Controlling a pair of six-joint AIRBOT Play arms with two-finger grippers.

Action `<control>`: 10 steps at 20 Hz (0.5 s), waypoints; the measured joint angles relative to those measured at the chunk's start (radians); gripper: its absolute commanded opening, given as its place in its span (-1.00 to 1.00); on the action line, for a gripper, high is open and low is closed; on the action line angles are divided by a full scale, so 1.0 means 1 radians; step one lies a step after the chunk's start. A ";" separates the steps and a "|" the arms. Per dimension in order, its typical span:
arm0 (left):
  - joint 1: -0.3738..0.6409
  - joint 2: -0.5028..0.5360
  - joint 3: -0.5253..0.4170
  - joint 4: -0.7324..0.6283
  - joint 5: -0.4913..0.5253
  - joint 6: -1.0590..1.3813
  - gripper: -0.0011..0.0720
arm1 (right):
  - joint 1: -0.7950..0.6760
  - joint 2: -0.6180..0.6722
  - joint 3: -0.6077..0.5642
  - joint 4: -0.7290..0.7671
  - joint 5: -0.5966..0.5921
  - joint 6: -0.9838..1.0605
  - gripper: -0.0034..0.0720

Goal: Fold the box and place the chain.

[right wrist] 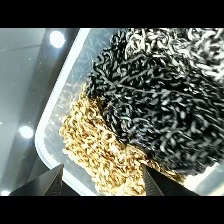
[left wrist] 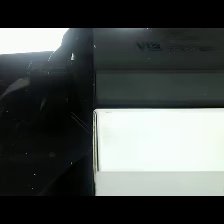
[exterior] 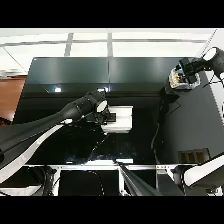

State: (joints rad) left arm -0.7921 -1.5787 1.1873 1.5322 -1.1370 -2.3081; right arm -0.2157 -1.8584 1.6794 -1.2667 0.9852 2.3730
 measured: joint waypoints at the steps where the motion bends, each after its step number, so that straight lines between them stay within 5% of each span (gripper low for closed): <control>1: 0.000 0.000 0.000 0.000 0.000 0.000 -0.90 | 0.000 -0.008 0.002 0.006 -0.006 0.000 0.52; 3: 0.000 0.000 0.000 0.000 0.000 0.000 -0.90 | -0.002 -0.026 0.002 0.013 -0.013 0.001 0.52; 4: 0.000 0.000 0.000 0.000 0.000 0.000 -0.90 | -0.002 -0.034 0.002 0.018 -0.022 -0.001 0.35; 5: 0.000 0.000 0.000 0.000 0.000 0.000 -0.90 | -0.002 -0.039 0.003 0.019 -0.022 -0.016 -0.31; 7: 0.000 0.000 0.000 0.000 0.001 0.000 -0.90 | -0.005 -0.047 0.003 0.026 -0.023 -0.069 -0.87; 10: 0.000 0.000 0.000 0.000 0.003 0.000 -0.89 | -0.017 -0.051 0.011 0.077 -0.002 -0.209 -0.87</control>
State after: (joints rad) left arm -0.7921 -1.5787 1.1873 1.5322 -1.1343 -2.3077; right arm -0.2329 -1.9099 1.6909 -1.1896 0.9833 2.1635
